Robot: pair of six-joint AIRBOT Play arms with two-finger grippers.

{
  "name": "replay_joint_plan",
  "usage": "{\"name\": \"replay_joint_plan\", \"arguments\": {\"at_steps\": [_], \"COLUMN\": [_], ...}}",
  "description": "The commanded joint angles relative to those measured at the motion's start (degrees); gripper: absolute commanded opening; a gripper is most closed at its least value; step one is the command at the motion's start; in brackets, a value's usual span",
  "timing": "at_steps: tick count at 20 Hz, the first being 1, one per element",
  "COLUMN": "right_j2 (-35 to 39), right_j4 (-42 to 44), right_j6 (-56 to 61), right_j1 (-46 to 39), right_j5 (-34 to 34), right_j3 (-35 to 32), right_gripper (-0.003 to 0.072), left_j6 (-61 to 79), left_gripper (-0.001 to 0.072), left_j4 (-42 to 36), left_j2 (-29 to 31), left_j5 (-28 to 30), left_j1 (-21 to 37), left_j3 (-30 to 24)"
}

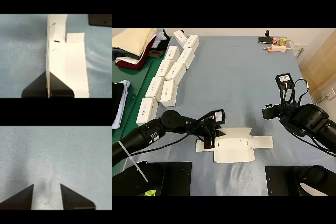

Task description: Fold the box.

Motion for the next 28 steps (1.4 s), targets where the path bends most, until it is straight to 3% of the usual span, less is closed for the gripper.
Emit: {"name": "replay_joint_plan", "arguments": {"at_steps": [1, 7, 14, 18, 19, 21, 24, 28], "right_j2": [0.00, 0.00, 0.00, 0.00, 0.00, 0.00, 0.00, 0.00], "right_j4": [0.13, 0.87, 3.23, 5.33, 6.38, 8.90, 9.77, 9.94], "right_j6": [1.92, 1.92, 1.86, 1.70, 1.66, 0.02, -3.54, -3.89], "right_j1": [0.00, 0.00, 0.00, 0.00, 0.00, 0.00, 0.00, 0.00], "right_j5": [-0.11, -0.11, -0.13, -0.74, -1.68, -5.46, -9.99, -10.27], "right_j3": [0.09, 0.09, 0.09, 0.09, 0.11, 0.11, 0.11, 0.11], "right_gripper": [0.0527, 0.0527, 0.0510, 0.0505, 0.0483, 0.0148, 0.0126, 0.0126], "left_j6": [-0.07, -0.07, -5.97, -6.05, -6.05, -6.03, -6.05, -8.48], "left_gripper": [0.0012, 0.0012, 0.0014, 0.0015, 0.0016, 0.0016, 0.0015, 0.0015], "left_j4": [0.94, 0.92, 0.92, 0.92, 0.92, 0.92, 0.92, 0.96], "left_j2": [0.79, 0.79, 0.79, 0.79, 0.79, 0.79, 0.81, 0.79], "left_j5": [4.70, 4.76, -3.65, -3.04, -3.02, -2.49, 0.24, 0.26], "left_j1": [-3.17, -3.50, -3.50, -3.48, -3.48, -3.48, -3.45, -3.37], "left_j3": [-2.75, -4.35, -4.42, -4.37, -4.35, -4.33, -4.07, -1.73]}}
